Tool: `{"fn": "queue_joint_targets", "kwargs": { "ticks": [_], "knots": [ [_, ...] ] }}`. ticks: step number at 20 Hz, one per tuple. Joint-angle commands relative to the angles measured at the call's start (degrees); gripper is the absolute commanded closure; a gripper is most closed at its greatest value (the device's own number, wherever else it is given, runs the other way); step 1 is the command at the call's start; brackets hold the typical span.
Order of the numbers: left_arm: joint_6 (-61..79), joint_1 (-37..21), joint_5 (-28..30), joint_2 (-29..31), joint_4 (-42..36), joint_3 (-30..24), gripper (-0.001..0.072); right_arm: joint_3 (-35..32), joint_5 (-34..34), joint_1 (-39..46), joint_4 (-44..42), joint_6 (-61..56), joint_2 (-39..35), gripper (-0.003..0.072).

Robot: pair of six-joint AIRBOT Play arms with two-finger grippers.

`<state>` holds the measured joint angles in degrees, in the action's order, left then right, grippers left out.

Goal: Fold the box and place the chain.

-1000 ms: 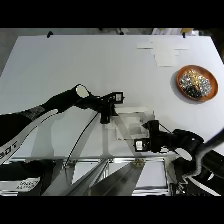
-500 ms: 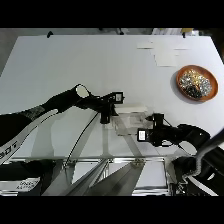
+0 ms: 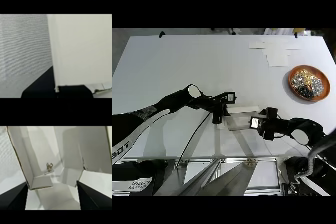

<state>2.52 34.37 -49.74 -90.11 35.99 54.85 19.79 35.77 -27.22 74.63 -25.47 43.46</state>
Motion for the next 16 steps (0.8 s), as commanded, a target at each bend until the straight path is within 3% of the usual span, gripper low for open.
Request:
{"fn": "queue_joint_targets", "kwargs": {
  "ticks": [1, 16],
  "knots": [
    [0.0, 0.0, 0.0, 0.0, 0.0, 0.0, 0.07, 1.0, 0.3, 3.6, -9.3, 9.9, 1.0, 0.0038],
    [0.0, 0.0, 0.0, 0.0, 0.0, 0.0, 0.07, 2.5, 3.6, 13.1, -26.4, 29.1, 6.7, 0.0037]
  ]
}}
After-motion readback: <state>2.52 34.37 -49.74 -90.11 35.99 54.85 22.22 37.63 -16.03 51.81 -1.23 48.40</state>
